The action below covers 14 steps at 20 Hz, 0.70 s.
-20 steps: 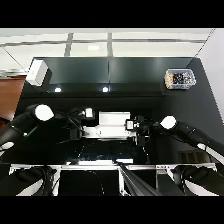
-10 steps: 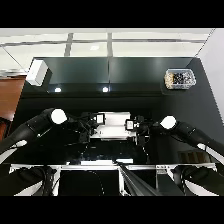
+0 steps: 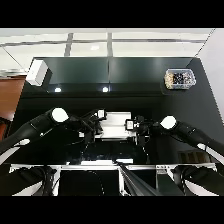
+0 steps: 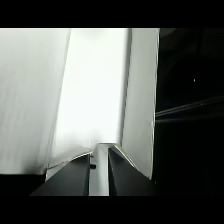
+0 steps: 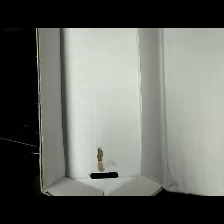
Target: Fold the box and place the chain.
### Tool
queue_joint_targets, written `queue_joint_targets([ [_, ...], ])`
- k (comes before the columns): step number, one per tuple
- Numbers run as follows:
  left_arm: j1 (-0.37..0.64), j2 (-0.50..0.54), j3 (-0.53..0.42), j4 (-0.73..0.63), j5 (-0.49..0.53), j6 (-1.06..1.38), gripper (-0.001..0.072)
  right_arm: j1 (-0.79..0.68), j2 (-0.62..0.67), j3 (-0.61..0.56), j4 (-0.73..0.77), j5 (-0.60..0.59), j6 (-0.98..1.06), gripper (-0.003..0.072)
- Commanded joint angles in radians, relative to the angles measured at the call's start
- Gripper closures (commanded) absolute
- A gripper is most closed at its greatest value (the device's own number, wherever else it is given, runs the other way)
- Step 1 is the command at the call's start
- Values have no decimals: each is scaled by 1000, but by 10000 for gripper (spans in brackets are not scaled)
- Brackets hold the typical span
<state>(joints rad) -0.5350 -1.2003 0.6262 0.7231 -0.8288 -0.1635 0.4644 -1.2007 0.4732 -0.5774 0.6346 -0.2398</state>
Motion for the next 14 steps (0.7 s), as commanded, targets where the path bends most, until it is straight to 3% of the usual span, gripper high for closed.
queue_joint_targets([
  [1, 0, -34, 0, -104, 4, 0, 570, 1, 0, -1, 0, 0, 0, 387],
  [2, 0, -37, 0, -102, 10, 0, 574, 1, 0, 0, 0, 0, 0, 388],
  [3, 0, -37, 0, -97, 10, 0, 640, 1, 0, -1, 0, 0, 0, 388],
  [5, 0, -37, 0, -71, 9, 0, 652, 1, 0, 0, 0, 0, 0, 388],
  [6, 0, -37, 0, -68, 8, 0, 541, 1, 0, -1, 0, 0, 0, 388],
  [7, 0, -37, 0, -69, 10, 0, 372, 1, 0, -1, 0, 0, 0, 388],
  [8, 0, -37, 0, -69, 8, 0, 365, 1, 0, -1, 0, 0, 0, 388],
  [10, 0, -37, 0, -77, 4, -2, 568, 1, 0, -1, 0, 0, 0, 388],
  [11, 0, -37, 0, -81, 4, -6, 569, 1, 0, -1, 0, 0, 0, 388],
  [13, 0, -37, 0, -79, 4, -5, 685, 1, 0, -1, 0, 0, 0, 388],
  [14, 4, -35, 4, -77, -10, -10, 686, 1, 0, -1, 0, 0, 0, 388],
])
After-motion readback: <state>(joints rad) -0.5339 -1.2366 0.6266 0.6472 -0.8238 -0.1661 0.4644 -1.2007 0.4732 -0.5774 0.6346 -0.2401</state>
